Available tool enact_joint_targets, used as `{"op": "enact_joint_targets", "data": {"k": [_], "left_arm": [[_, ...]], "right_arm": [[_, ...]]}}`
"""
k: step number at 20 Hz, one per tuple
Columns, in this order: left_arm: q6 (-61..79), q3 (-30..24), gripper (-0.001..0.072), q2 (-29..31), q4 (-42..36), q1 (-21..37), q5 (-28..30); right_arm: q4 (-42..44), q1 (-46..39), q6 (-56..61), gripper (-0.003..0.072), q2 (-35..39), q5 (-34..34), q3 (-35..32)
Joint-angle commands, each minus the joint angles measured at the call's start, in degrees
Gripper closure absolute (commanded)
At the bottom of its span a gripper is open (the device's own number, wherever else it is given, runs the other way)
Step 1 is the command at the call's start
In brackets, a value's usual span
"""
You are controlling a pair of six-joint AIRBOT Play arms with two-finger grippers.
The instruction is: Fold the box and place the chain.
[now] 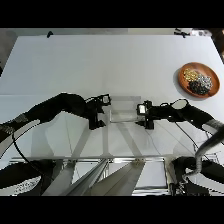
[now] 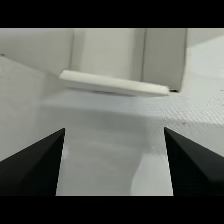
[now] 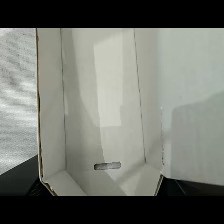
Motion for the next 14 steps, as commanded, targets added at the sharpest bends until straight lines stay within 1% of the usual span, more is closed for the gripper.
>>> {"op": "enact_joint_targets", "data": {"k": [1,10,14], "left_arm": [[0.2,0.0,0.0004,-0.7,-0.2,-0.7,-3.9],[0.2,0.2,0.0006,-0.7,2.0,-5.2,-4.9],[0.2,2.2,0.0006,-0.7,1.8,-5.6,-4.7]], "right_arm": [[0.0,0.0,0.0,0.0207,0.0,0.0,0.0],[0.0,0.0,0.0,0.0207,0.0,0.0,0.0],[0.0,0.0,0.0,0.0207,0.0,0.0,0.0]]}}
